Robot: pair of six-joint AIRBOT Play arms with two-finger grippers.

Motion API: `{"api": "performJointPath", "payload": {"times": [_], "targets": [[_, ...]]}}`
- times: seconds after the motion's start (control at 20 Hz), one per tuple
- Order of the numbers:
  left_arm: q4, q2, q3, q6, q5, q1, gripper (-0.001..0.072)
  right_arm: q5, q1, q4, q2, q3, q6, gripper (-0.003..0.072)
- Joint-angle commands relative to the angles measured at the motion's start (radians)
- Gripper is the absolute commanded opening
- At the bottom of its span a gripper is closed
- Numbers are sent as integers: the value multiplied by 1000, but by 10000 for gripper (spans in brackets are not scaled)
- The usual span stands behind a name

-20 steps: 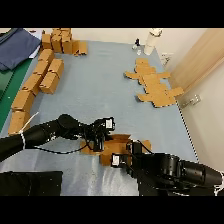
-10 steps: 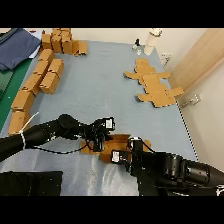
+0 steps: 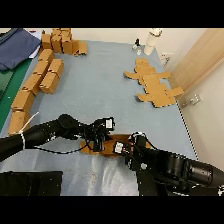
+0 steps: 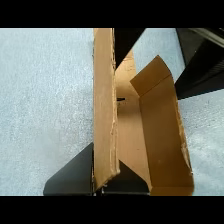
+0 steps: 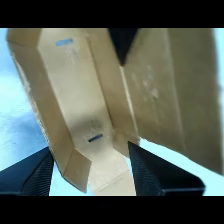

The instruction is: Fold the box.

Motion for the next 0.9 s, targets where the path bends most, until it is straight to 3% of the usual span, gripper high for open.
{"api": "performJointPath", "payload": {"times": [0.0,0.7,0.85], "targets": [[0,0,0,0,0,0,14,-5,-29,-9,1,1,34,711],[0,0,0,0,0,0,14,8,-30,-33,60,1,-86,711],[0,0,0,0,0,0,14,27,-98,23,56,1,-143,711]]}}
